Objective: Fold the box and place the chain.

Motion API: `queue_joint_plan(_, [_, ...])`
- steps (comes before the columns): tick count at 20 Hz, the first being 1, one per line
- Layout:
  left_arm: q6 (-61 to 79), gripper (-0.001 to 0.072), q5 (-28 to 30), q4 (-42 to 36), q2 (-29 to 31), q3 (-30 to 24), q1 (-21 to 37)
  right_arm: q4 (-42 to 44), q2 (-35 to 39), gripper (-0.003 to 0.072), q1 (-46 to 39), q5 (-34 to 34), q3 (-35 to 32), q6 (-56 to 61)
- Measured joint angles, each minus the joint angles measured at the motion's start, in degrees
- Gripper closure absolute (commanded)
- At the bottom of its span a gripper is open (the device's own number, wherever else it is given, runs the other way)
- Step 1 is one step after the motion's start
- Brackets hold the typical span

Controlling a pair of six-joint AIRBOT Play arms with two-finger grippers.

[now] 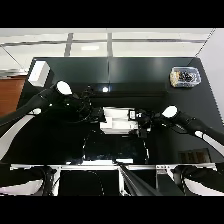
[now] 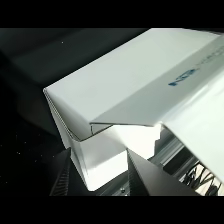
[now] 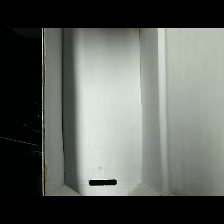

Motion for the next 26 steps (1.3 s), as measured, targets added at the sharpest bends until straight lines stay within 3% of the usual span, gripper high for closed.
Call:
queue_joint_plan(6, [-6.23,0.0304,3.34,3.28,0.0,0.7,-2.89,0.0,0.0,0.0456,0.0,0.0,0.0,0.02])
queue_joint_plan(8, [-6.99,0.0357,3.98,3.8,0.0,1.2,-3.45,0.0,0.0,0.0456,0.0,0.02,0.0,0.04])
queue_joint_plan(17, [-10.62,0.0358,4.76,6.78,0.0,2.47,-5.01,-0.02,0.0,0.0456,0.0,0.02,0.0,-0.02])
queue_joint_plan(26, [-19.47,0.0358,7.32,18.91,-0.02,2.47,-10.73,-0.02,0.0,0.0456,0.0,0.0,0.0,-0.02])
